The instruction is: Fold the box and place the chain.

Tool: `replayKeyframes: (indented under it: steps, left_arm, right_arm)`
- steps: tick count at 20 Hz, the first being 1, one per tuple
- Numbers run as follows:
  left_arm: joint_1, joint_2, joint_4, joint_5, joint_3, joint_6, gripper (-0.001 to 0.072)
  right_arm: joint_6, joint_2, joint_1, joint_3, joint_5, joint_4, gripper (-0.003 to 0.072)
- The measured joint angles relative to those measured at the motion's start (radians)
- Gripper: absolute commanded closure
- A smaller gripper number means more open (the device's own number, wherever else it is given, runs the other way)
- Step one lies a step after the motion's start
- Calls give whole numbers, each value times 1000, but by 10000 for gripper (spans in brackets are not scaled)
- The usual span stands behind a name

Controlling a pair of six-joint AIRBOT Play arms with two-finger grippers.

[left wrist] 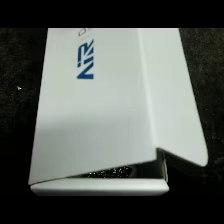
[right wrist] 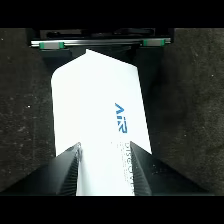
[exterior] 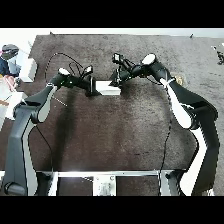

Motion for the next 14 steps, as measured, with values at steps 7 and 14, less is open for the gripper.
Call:
replayKeyframes:
  steps: [7, 14]
  left_arm:
    - [0, 0, 0, 3, 0, 0, 228]
    - [0, 0, 0, 1, 0, 1, 228]
  right_arm:
    - [-3, 14, 0, 1, -44, -6, 463]
    - [2, 16, 0, 1, -80, -15, 463]
